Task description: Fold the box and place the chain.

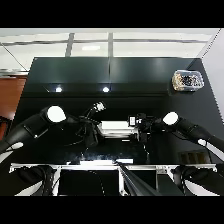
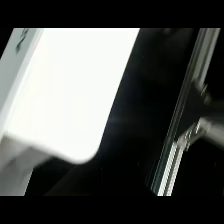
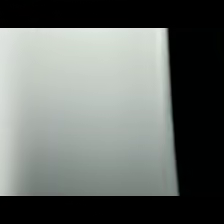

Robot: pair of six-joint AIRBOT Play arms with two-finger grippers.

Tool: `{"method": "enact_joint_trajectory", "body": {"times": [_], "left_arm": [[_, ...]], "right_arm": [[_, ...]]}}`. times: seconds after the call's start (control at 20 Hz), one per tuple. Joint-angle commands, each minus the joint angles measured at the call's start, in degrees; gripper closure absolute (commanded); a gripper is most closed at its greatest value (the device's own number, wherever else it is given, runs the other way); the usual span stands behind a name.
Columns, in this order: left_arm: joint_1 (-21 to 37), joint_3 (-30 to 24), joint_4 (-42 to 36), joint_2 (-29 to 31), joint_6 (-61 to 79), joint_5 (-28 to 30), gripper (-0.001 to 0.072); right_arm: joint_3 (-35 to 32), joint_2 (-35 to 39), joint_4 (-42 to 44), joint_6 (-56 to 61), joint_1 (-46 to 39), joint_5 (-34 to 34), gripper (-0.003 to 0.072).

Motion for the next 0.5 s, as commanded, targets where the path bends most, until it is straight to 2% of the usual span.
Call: {"method": "enact_joint_trajectory", "body": {"times": [0.0,0.1,0.2,0.45], "left_arm": [[-1.4,-2.2,-16.6,0.2,7.9,14.7,0.0686],[-0.2,-2.2,-20.7,-0.4,10.2,24.8,0.0685],[-0.2,-2.0,-20.3,-2.2,12.9,31.9,0.0685],[-0.2,0.2,-18.5,-9.0,15.2,33.5,0.0685]], "right_arm": [[0.0,0.0,0.4,0.0,0.0,0.0,0.0255],[0.0,0.0,0.4,0.0,0.0,0.0,0.0255],[0.0,0.0,0.4,0.0,0.0,0.0,0.0255],[0.0,-0.1,0.4,0.0,0.0,0.0,0.0256]]}}
